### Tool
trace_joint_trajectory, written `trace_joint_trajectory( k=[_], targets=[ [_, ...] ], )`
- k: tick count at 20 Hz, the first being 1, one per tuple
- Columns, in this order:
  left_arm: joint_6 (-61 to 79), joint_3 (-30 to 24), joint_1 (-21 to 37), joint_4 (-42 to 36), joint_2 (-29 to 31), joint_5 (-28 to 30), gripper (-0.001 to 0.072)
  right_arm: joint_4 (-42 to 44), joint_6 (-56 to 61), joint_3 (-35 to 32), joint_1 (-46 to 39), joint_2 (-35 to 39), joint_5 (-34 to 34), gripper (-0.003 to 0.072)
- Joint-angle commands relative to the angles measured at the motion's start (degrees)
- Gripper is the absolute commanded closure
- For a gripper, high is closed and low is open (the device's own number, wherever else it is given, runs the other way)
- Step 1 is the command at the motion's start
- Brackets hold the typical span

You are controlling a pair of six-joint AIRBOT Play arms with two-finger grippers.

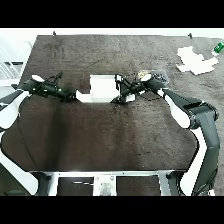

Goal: Fold the box and place the chain.

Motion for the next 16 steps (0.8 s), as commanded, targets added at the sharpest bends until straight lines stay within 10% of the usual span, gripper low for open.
trace_joint_trajectory(
  k=[1,13,14,16],
  targets=[
    [-0.8,0.8,-1.8,-0.7,-1.1,1.7,0.0689,0.0,0.0,0.0,0.0,0.0,0.0,0.0119],
    [-2.2,7.4,-3.5,-2.3,-0.5,0.5,0.0674,0.0,0.0,0.0,0.0,0.0,0.0,0.0119],
    [-2.0,7.4,-3.5,-3.4,-0.5,0.1,0.0515,0.0,0.0,0.0,0.0,0.0,0.0,0.0119],
    [-0.5,7.4,-3.6,-5.0,-0.5,-0.7,0.0513,0.0,0.0,0.0,0.0,0.0,0.0,0.0119]
  ],
)
